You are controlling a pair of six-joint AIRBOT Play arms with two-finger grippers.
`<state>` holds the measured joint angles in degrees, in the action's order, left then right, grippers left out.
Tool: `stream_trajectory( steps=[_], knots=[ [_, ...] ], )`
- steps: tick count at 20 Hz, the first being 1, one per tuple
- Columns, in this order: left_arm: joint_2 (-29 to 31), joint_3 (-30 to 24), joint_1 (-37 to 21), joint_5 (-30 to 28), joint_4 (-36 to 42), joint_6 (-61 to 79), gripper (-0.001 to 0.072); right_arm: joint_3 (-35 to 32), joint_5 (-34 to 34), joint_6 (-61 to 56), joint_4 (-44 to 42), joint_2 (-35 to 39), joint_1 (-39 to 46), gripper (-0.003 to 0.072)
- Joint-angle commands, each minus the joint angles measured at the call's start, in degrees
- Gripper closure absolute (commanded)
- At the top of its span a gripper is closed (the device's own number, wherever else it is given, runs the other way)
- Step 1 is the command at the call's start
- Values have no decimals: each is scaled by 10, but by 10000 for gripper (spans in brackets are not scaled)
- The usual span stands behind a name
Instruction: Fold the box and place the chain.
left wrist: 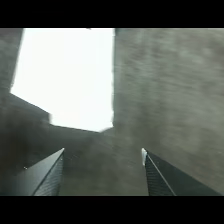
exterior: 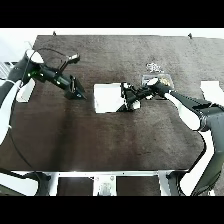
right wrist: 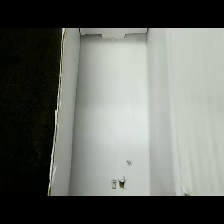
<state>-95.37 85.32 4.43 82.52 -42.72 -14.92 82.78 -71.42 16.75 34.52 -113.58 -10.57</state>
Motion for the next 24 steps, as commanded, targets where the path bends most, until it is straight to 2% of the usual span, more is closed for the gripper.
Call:
stream_trajectory(
  steps=[1,2,3,5,9,14,24],
  knots=[
    [0,-64,-2,-105,25,91,145,0,0,0,0,0,0,223],
    [0,-74,1,-120,24,133,138,0,0,0,0,0,0,223],
    [0,-86,2,-146,25,193,-11,0,0,0,0,0,0,223],
    [-1,-99,2,-170,31,278,-11,0,0,0,0,0,0,223],
    [-5,-107,15,-181,47,269,-11,0,0,0,0,0,0,223],
    [-37,-108,32,-174,71,242,-11,0,0,0,0,0,0,223],
    [-72,-108,50,-180,80,244,-11,0,0,0,0,0,0,223]
  ],
)
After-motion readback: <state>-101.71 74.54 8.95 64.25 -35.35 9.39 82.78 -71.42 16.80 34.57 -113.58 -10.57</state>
